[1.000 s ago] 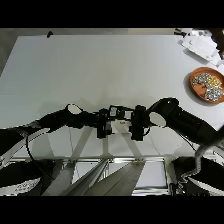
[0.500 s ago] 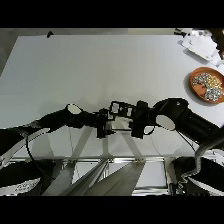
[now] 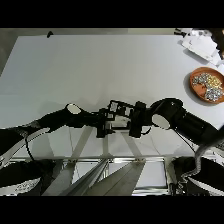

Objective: Fold the box and place the chain.

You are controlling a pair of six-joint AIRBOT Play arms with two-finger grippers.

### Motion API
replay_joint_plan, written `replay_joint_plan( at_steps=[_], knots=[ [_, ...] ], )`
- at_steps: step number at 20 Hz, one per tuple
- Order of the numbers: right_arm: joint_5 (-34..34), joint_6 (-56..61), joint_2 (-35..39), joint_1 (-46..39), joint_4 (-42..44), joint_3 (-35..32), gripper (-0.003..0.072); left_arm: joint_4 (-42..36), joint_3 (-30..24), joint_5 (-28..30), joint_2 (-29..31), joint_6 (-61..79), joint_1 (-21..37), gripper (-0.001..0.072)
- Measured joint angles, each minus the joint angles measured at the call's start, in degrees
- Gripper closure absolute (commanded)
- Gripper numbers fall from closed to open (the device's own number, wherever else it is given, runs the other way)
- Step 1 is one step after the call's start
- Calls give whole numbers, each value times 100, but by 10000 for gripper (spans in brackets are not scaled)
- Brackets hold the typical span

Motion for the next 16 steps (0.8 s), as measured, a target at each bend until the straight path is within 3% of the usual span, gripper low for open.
replay_joint_plan(
  at_steps=[12, 14, 16],
  knots=[
    [-125, 385, -2, 435, 2, -291, 470, 24, -2, -50, 0, 24, -4, 431],
    [-107, 420, 57, 448, -2, -306, 449, 15, -2, -52, 0, 15, -7, 431],
    [-140, 442, 177, 455, -42, -313, 381, 15, -2, -46, 0, 15, -7, 431]
  ],
)
